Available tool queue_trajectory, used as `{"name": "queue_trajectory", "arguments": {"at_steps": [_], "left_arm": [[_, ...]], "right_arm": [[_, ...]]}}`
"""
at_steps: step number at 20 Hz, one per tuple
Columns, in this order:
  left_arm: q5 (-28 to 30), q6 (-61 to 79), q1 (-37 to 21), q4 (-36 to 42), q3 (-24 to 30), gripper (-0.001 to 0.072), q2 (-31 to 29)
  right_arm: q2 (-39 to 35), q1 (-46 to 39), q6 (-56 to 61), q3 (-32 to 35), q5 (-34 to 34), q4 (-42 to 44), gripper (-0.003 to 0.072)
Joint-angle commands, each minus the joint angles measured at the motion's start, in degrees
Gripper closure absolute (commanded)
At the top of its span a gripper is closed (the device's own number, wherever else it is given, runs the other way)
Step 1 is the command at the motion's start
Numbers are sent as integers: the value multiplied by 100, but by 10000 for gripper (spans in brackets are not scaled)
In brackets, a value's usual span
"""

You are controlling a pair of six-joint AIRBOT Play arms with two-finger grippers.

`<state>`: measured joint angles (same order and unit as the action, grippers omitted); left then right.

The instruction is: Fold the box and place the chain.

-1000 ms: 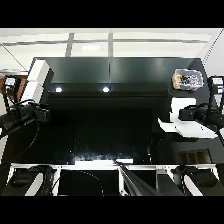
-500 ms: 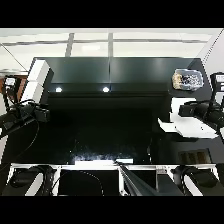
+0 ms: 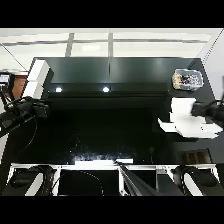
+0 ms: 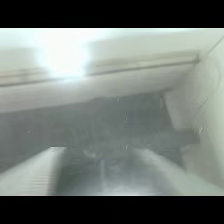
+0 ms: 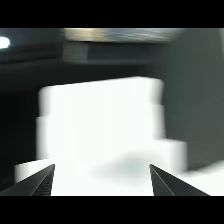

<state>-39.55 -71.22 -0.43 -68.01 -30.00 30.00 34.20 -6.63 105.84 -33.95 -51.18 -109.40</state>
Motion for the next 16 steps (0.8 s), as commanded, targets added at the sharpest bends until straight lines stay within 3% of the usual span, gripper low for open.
{"name": "queue_trajectory", "arguments": {"at_steps": [1, 4, 6, 8, 10, 13, 16], "left_arm": [[195, -256, 2, 122, 2, 1, 4], [201, -256, 2, 122, 2, 2, 4], [190, -256, 2, 125, 2, 2, 4], [186, -256, 2, 144, 2, 3, 4], [188, -256, 2, 144, 2, 3, 4], [181, -258, 2, 170, 2, 4, 4], [184, -256, 2, 299, 2, 5, 4]], "right_arm": [[503, -2068, 267, -267, 175, -448, -20], [1648, -4087, -278, -909, 332, 625, -20], [2588, -5082, -1495, -1591, -63, 2275, -20], [3534, -5637, -3897, -2306, -1207, 4485, -12], [4454, -5849, -4857, -2905, -2601, 5670, -12], [5486, -5707, -5018, -3318, -4011, 5700, -12], [6041, -5462, -5014, -3318, -4144, 5038, -12]]}}
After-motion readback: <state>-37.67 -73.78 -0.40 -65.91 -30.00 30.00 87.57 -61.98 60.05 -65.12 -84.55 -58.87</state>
